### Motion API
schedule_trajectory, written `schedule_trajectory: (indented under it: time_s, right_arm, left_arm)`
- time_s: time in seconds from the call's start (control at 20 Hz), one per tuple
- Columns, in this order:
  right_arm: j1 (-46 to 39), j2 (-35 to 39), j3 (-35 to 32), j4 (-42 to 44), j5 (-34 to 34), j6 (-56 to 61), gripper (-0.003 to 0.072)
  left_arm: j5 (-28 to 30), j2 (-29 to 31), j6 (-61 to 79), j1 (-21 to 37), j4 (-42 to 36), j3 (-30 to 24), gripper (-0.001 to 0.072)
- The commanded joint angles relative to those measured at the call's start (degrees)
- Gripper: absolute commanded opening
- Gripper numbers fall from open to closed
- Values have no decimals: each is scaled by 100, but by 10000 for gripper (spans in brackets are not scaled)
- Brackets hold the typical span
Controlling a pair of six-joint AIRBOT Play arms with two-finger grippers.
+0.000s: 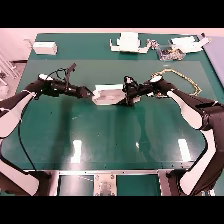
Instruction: Fold the box and place the chain.
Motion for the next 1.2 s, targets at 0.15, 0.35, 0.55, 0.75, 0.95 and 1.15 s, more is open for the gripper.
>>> schedule_trajectory:
  time_s: [0.15,0.35,0.55,0.75,0.95,1.15]
  right_arm:
    - [0,2,-2,0,2,2,592]
    - [0,2,-2,0,2,2,592]
    - [0,2,-2,0,2,2,592]
    - [0,2,-2,0,2,2,592]
    - [0,2,-2,0,2,0,592]
    - [0,2,-2,0,2,2,592]
  left_arm:
    - [-22,15,20,-22,-256,7,358]
    - [59,15,-437,-157,-173,7,358]
    - [236,22,-1110,-286,2,9,358]
    - [415,92,-1565,-341,133,13,358]
    - [468,109,-1792,-402,197,13,358]
    - [710,157,-1996,-557,354,13,358]
